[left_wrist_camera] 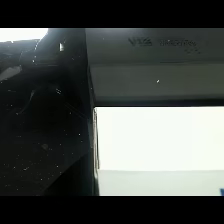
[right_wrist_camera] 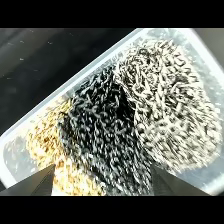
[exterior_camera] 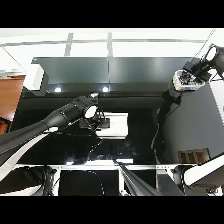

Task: Fold the box and place the chain.

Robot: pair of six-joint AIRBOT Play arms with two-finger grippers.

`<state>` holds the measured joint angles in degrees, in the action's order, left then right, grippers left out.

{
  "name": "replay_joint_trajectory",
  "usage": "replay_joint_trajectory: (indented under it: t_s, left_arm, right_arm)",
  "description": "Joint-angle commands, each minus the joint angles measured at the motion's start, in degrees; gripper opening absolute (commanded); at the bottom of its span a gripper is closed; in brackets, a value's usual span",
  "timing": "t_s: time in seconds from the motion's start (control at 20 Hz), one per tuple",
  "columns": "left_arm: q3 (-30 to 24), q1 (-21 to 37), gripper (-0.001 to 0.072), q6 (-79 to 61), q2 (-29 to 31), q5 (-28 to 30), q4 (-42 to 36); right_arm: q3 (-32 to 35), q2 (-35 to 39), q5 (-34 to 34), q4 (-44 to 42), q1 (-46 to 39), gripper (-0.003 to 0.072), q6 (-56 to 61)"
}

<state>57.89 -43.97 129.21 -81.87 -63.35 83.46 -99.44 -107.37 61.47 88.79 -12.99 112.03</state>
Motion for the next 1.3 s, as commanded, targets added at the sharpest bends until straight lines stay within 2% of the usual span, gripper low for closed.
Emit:
replay_joint_trajectory:
  t_s: [0.0, 0.3, 0.35, 0.4, 0.45, 0.5, 0.7, 0.95, 1.25]
  left_arm:
    - [0.02, 0.04, 0.0027, 0.00, 0.02, -0.13, -0.02]
    - [0.02, 0.04, 0.0026, 0.00, 0.02, -0.17, 0.00]
    - [0.02, 0.04, 0.0026, 0.00, 0.02, -0.17, 0.00]
    - [0.02, 0.04, 0.0026, 0.00, 0.02, -0.20, 0.00]
    - [0.02, 0.04, 0.0026, -0.02, 0.02, -0.20, 0.00]
    - [0.02, 0.04, 0.0026, 0.00, 0.02, -0.20, 0.00]
    - [0.02, 0.04, 0.0027, -0.02, 0.02, -0.24, -0.02]
    - [0.02, 0.04, 0.0026, 0.00, 0.02, -0.26, -0.02]
    - [0.02, 0.04, 0.0026, -0.02, 0.02, -0.24, -0.02]
  right_arm:
    - [-3.21, -4.33, 1.33, -1.81, -0.81, 0.0552, -1.44]
    - [-3.21, -6.08, 1.03, -1.31, -0.94, 0.0549, -1.36]
    - [-3.21, -6.19, 1.36, -1.31, -0.94, 0.0474, -1.36]
    - [-3.30, -6.05, 1.88, -1.38, -0.94, 0.0232, -1.49]
    - [-3.39, -5.53, 2.58, -1.36, -0.94, 0.0039, -1.57]
    - [-3.39, -4.63, 2.82, -1.36, -0.94, 0.0015, -3.17]
    - [-3.39, 2.58, 4.33, -1.53, -1.22, 0.0014, -9.64]
    - [-3.39, 16.50, 10.43, -2.29, -1.16, 0.0013, -19.12]
    - [-3.32, 35.91, 15.34, -13.20, -1.16, 0.0012, -25.62]
